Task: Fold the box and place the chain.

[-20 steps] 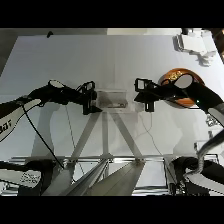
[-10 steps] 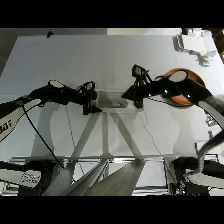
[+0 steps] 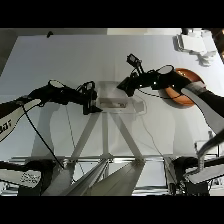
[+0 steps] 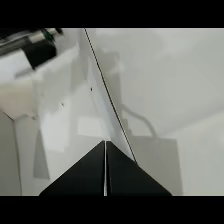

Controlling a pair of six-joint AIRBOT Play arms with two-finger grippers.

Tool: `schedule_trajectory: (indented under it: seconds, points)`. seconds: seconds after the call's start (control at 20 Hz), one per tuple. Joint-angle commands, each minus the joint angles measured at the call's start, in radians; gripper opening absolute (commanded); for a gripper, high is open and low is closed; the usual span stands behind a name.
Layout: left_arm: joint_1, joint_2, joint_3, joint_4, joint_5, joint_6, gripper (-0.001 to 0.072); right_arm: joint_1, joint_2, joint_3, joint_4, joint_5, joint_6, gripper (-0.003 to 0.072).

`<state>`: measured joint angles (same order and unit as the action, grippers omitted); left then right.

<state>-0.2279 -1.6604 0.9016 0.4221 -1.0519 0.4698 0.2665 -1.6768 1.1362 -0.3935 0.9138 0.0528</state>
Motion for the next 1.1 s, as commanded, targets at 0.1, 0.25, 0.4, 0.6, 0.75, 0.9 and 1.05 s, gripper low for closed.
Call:
schedule_trajectory:
  seconds: [0.1,0.25,0.4,0.6,0.75,0.9,1.05]
  points:
    - [0.0,-0.001,0.0,0.001,0.0,0.001,0.0376,-0.001,-0.025,0.008,-0.097,-0.003,0.056,0.0014]
    - [0.0,-0.001,0.0,0.001,0.0,0.001,0.0376,-0.001,0.018,0.008,-0.107,0.01,0.056,0.0014]
    - [0.0,-0.001,0.0,0.001,0.001,0.001,0.0376,-0.006,0.12,0.008,-0.223,0.034,0.055,0.0014]
    - [0.0,-0.001,0.0,0.001,0.001,0.001,0.0376,-0.043,0.224,0.006,-0.424,0.267,0.055,0.0015]
    - [0.0,-0.001,0.0,0.001,0.0,0.001,0.0376,-0.043,0.234,-0.007,-0.58,0.295,0.055,0.0016]
    - [0.0,-0.001,0.0,0.001,0.001,0.001,0.0376,-0.038,0.204,-0.048,-0.573,0.224,0.053,0.0186]
    - [0.0,-0.001,0.0,0.001,0.001,0.001,0.0376,-0.002,0.158,-0.059,-0.577,0.199,0.029,0.0266]
